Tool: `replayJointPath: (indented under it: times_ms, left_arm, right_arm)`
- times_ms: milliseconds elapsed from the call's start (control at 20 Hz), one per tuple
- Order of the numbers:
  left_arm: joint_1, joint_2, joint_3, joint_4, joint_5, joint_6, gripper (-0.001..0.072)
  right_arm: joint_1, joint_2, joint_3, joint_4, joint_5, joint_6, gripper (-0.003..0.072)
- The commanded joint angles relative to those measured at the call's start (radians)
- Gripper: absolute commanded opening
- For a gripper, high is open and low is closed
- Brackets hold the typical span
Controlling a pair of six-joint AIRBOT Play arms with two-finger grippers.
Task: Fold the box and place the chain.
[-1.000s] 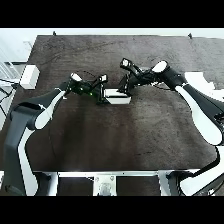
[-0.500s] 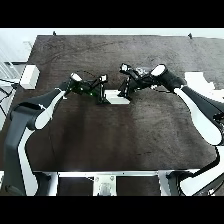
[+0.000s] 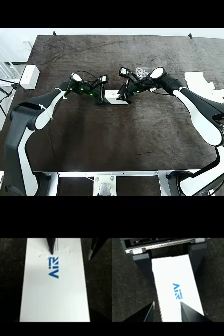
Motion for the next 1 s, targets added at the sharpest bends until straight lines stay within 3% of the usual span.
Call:
replayJointPath:
  times_ms: [0,150,350,400,450,500,600,950]
  left_arm:
    - [0.000,0.000,0.001,-0.002,0.004,-0.003,0.0472]
    - [0.000,0.000,0.001,-0.002,0.004,-0.003,0.0472]
    - [0.000,0.000,0.001,-0.002,0.004,-0.003,0.0472]
    - [0.000,0.000,0.001,-0.002,0.004,-0.003,0.0472]
    - [0.000,0.000,0.000,-0.002,0.004,-0.003,0.0472]
    - [0.000,0.000,0.001,-0.002,0.004,-0.003,0.0472]
    - [0.000,0.000,0.001,-0.002,0.004,-0.003,0.0472]
    - [0.000,0.000,0.001,-0.002,0.004,-0.003,0.0472]
  right_arm:
    - [-0.012,0.000,-0.003,0.098,0.008,-0.061,0.0374]
    - [-0.039,0.000,-0.003,0.197,0.008,-0.082,0.0353]
    - [-0.055,-0.001,-0.008,0.209,0.008,-0.081,0.0352]
    - [-0.054,-0.001,-0.014,0.209,0.008,-0.081,0.0318]
    - [-0.054,-0.002,-0.024,0.209,0.008,-0.081,0.0207]
    - [-0.054,-0.006,-0.034,0.208,0.008,-0.080,0.0173]
    - [-0.054,-0.025,-0.049,0.203,0.008,-0.059,0.0012]
    - [-0.053,-0.070,-0.049,0.158,0.005,0.007,0.0010]
